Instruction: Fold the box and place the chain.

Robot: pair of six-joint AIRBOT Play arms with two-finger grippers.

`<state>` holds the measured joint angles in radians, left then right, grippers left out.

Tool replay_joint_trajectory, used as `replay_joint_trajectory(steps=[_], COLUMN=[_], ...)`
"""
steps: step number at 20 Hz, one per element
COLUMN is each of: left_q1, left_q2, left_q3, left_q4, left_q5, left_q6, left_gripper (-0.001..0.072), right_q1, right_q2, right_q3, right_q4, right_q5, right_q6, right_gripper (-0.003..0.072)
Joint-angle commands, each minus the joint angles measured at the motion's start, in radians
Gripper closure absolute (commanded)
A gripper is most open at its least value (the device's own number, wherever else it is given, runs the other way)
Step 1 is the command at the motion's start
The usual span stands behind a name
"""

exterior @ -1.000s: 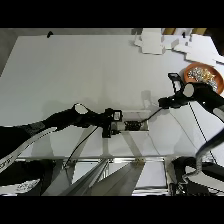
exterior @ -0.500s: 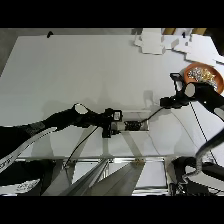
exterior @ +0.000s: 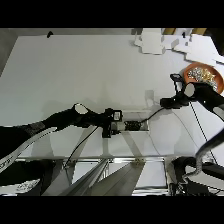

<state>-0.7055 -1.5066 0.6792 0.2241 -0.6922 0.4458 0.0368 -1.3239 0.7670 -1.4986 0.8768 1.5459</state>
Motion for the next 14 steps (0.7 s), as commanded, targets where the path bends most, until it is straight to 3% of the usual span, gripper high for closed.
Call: replay_joint_trajectory(steps=[1, 3, 5, 14], left_q1=[0.0, 0.0, 0.0, 0.0], left_q2=[0.001, 0.001, 0.001, 0.001], left_q3=[0.0, 0.0, 0.0, 0.0], left_q4=[0.0, 0.0, 0.0, 0.0], left_q5=[0.0, 0.0, 0.0, 0.0], left_q6=[0.0, 0.0, 0.0, 0.0], left_gripper=[0.0438, 0.0438, 0.0438, 0.0438], right_q1=[0.0, 0.0, 0.0, 0.0], right_q2=[-0.004, -0.004, -0.004, 0.103], right_q3=[0.0, 0.0, 0.0, 0.0], right_q4=[0.003, 0.003, 0.003, 0.004], right_q5=[-0.004, -0.004, -0.004, 0.006], right_q6=[-0.001, -0.001, -0.002, -0.01], right_gripper=[0.0515, 0.0555, 0.0645, 0.0664])
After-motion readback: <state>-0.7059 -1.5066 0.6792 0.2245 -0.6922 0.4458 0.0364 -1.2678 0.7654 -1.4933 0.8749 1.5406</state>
